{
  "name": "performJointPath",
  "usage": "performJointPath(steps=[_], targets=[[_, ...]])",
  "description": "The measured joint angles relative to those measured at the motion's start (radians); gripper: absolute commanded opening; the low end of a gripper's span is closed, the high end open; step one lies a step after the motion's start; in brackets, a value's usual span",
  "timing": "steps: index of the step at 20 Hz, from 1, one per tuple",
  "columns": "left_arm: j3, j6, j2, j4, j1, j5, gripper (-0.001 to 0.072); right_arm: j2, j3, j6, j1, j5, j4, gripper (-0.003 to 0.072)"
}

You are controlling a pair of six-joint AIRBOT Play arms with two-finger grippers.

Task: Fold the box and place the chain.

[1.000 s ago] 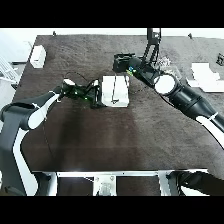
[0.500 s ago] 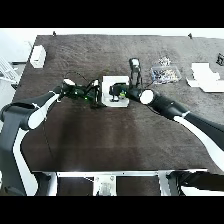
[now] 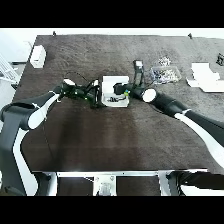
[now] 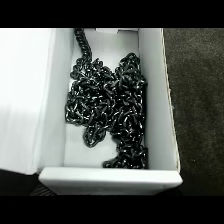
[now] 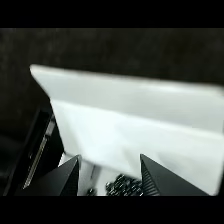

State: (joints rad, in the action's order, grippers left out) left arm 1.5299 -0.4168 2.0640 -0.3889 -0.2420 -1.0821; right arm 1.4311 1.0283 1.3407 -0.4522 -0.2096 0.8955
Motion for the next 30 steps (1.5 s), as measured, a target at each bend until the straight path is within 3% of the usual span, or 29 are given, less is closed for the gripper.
performJointPath(steps=[2,5,12,19,22,23,24,30], targets=[[0.0,0.0,0.0,0.0,0.0,0.0,0.0233,-0.036,0.0,-0.017,0.06,0.0,0.027,0.0547],[0.0,0.0,0.0,0.0,0.0,0.0,0.0233,-0.046,-0.013,-0.029,0.182,-0.005,0.048,0.0575],[0.0,0.0,0.0,0.0,0.0,0.0,0.0233,0.093,0.01,-0.043,0.439,-0.094,0.016,0.0575],[0.0,0.0,0.0,0.0,0.0,0.0,0.0233,0.312,0.203,-0.124,0.494,-0.201,-0.037,0.0573],[0.0,0.0,0.0,0.0,0.0,0.0,0.0233,0.381,0.278,-0.177,0.499,-0.229,-0.074,0.036],[0.0,0.0,0.0,0.0,0.0,0.0,0.0233,0.395,0.291,-0.202,0.5,-0.238,-0.087,0.0219],[0.0,0.0,0.0,0.0,0.0,0.0,0.0233,0.405,0.304,-0.229,0.5,-0.243,-0.103,0.0012],[0.0,0.0,0.0,0.0,0.0,0.0,0.0233,0.359,0.329,-0.294,0.496,-0.296,-0.175,0.0011]])
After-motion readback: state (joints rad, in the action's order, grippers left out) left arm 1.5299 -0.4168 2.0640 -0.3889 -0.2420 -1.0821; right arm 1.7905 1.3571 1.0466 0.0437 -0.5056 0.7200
